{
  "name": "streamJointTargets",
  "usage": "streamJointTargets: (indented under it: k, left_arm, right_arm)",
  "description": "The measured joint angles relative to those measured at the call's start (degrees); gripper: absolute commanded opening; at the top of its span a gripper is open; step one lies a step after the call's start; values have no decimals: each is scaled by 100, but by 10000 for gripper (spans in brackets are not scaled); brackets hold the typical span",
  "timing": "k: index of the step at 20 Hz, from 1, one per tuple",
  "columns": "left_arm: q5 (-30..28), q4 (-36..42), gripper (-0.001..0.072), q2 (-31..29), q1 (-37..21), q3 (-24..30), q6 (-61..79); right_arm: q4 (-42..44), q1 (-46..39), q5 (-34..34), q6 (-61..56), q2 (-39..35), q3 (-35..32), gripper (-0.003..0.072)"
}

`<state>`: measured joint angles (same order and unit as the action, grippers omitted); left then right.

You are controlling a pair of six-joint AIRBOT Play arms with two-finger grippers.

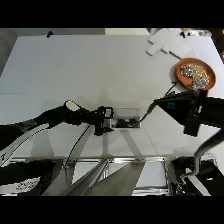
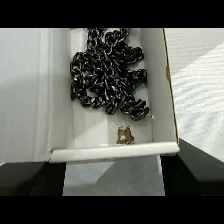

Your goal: Fold the box and place the chain.

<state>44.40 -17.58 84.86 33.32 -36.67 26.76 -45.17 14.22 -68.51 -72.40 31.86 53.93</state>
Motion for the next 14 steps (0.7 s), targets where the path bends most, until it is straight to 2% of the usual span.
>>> streamJointTargets:
  k: [6,10,11,12,14]
  left_arm:
    - [0,0,12,0,0,0,0]
    - [0,0,12,0,0,0,0]
    - [0,2,12,0,0,0,0]
    - [0,0,12,0,0,0,0]
    - [0,0,12,0,0,0,2]
  right_arm:
    - [-1239,1333,304,39,1397,-11,11]
    - [-1836,1705,431,-20,2197,-46,12]
    - [-1919,1746,448,-26,2343,-85,34]
    - [-1993,1792,476,-44,2481,-146,100]
    - [-2098,1871,494,-46,2704,-284,119]
